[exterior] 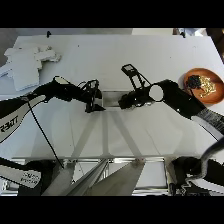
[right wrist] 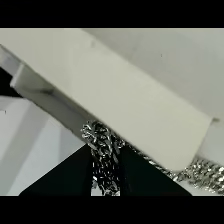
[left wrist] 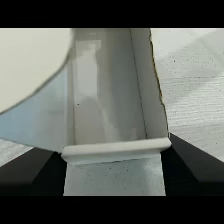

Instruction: Fold the box and place the chain.

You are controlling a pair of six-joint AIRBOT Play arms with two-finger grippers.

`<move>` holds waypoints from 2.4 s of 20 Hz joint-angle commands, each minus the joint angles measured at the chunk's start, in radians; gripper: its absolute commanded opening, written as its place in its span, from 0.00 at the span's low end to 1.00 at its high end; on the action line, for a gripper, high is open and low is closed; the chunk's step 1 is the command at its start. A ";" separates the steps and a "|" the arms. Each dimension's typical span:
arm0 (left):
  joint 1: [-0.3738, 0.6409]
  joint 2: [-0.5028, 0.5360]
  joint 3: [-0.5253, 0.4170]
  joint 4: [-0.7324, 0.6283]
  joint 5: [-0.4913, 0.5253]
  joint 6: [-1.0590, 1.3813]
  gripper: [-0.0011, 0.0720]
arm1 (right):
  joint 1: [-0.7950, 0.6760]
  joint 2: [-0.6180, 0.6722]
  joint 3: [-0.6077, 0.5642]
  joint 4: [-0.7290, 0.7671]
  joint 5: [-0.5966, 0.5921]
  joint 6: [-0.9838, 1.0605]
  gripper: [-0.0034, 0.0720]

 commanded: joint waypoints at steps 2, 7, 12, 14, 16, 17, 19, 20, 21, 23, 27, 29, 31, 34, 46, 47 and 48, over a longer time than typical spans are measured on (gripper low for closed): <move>0.001 0.001 0.001 0.000 0.000 0.000 0.40 | 0.002 -0.003 0.000 -0.011 -0.108 -0.007 0.06; 0.001 0.001 0.001 0.000 0.000 0.000 0.40 | 0.002 -0.055 0.000 -0.080 -0.030 -0.006 0.06; 0.001 0.001 0.001 0.000 0.000 0.000 0.40 | 0.002 -0.082 0.000 -0.086 0.058 -0.006 0.06; 0.001 0.001 0.001 0.000 0.000 0.000 0.40 | 0.002 -0.081 0.000 -0.086 0.052 -0.007 0.14; 0.001 0.001 0.001 0.000 0.000 0.000 0.40 | 0.002 -0.081 0.000 -0.085 0.051 -0.006 0.31; 0.001 0.001 0.001 0.000 0.000 0.000 0.40 | 0.002 -0.081 0.000 -0.085 0.052 -0.006 0.31; 0.001 0.001 0.001 0.000 0.000 0.000 0.40 | 0.002 -0.080 0.000 -0.084 0.052 -0.006 0.31; 0.001 0.001 0.001 0.000 0.000 0.000 0.40 | 0.002 -0.080 0.000 -0.084 0.052 -0.006 0.31; 0.001 0.001 0.001 0.000 0.000 0.000 0.40 | 0.002 -0.080 0.000 -0.081 0.052 -0.006 0.30; 0.001 0.001 0.001 0.000 0.000 0.000 0.40 | 0.002 -0.080 0.000 -0.077 0.054 -0.006 0.31; 0.001 0.001 0.001 0.000 0.000 0.000 0.40 | 0.002 -0.080 0.000 -0.074 0.055 -0.006 0.54; 0.001 0.001 0.001 0.000 0.000 0.000 0.40 | 0.002 -0.080 0.000 -0.072 0.055 -0.006 0.53; 0.001 0.001 0.001 0.000 0.000 0.000 0.40 | 0.002 -0.076 0.000 -0.065 0.055 -0.006 0.52; 0.001 0.001 0.001 0.000 0.000 0.000 0.40 | 0.002 -0.046 0.000 -0.050 0.056 -0.006 0.51; 0.001 0.001 0.001 0.000 0.000 0.000 0.40 | -0.147 0.079 0.000 -0.098 0.302 -0.249 0.52; 0.001 0.001 0.001 0.000 0.000 0.000 0.40 | -0.182 0.077 0.000 -0.112 0.312 -0.310 0.53; 0.001 0.001 0.001 0.000 0.000 0.000 0.40 | -0.222 0.072 0.000 -0.113 0.322 -0.384 0.61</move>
